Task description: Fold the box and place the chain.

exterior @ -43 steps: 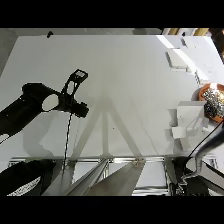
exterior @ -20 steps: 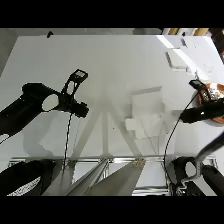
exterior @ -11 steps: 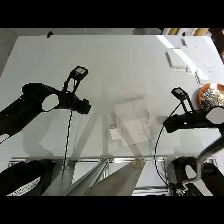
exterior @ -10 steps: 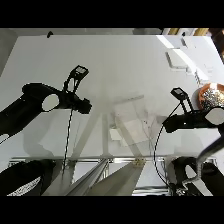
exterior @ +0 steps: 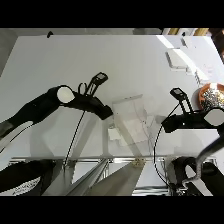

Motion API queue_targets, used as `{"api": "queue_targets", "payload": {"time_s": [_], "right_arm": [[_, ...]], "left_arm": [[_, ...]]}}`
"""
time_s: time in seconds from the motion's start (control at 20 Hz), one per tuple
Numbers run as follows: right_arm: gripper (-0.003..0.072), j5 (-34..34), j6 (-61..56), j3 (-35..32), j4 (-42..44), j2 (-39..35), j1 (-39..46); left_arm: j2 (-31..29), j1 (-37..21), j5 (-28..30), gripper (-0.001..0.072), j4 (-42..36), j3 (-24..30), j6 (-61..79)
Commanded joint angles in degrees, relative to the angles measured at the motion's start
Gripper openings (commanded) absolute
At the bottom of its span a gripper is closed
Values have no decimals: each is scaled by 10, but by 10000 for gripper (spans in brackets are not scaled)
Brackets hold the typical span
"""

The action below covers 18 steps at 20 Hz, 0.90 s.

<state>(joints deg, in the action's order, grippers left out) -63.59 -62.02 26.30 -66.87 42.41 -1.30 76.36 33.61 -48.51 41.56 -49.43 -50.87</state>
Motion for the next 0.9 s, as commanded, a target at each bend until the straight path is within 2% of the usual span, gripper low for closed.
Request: {"api": "queue_targets", "payload": {"time_s": [0.0,0.25,0.3,0.35,0.4,0.45,0.55,0.6,0.7,0.85], "right_arm": [[20,-2,-1,0,0,0,-1],[20,-2,-1,0,0,0,-1],[20,-2,-1,0,0,0,-1],[20,-2,-1,0,0,0,-1],[20,-2,-1,0,0,0,-1],[20,-2,-1,0,0,0,-1],[20,-5,-1,0,1,0,-1],[20,-9,-1,0,1,-1,-1],[26,-16,-1,5,1,-2,-1],[346,-26,-1,40,1,-11,-1]], "left_arm": [[70,0,-25,577,-209,0,207],[125,0,-39,572,-304,0,302],[129,0,-45,547,-304,0,303],[130,0,-52,481,-299,0,303],[131,-2,-57,336,-293,0,303],[131,-4,-57,226,-287,0,303],[131,-10,-49,61,-284,0,317],[131,-12,-49,4,-285,0,339],[130,-15,-52,6,-284,0,395],[113,-14,-62,6,-263,-3,517]]}}
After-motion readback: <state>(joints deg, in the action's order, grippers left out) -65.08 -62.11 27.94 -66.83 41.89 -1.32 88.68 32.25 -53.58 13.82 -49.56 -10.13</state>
